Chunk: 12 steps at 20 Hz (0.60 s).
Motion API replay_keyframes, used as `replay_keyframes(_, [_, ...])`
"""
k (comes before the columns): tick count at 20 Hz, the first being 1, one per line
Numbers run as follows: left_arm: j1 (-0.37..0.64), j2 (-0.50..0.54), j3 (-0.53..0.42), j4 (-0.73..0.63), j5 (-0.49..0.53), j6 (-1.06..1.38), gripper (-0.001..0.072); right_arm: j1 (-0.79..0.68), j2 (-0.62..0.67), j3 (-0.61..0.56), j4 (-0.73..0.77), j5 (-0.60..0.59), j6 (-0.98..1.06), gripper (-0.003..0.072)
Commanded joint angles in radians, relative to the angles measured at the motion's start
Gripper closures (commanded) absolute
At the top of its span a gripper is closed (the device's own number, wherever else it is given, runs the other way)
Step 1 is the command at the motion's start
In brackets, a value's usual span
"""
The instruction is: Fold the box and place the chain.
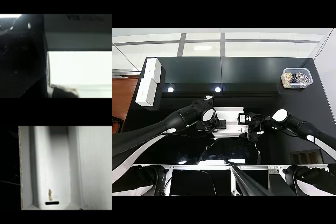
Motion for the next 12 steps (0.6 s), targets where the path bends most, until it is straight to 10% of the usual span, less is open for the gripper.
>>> replay_keyframes(1, [0.000, -0.002, 0.000, 0.007, 0.002, -0.003, 0.0683, 0.001, 0.000, 0.000, 0.000, 0.001, 0.001, 0.0213])
replay_keyframes(9, [0.000, -0.002, 0.000, 0.008, 0.027, -0.002, 0.0682, 0.001, 0.000, 0.000, 0.004, 0.006, 0.003, 0.0212])
replay_keyframes(12, [0.001, -0.002, 0.000, 0.016, 0.032, 0.001, 0.0682, 0.000, 0.004, 0.000, 0.002, -0.005, 0.093, -0.0021])
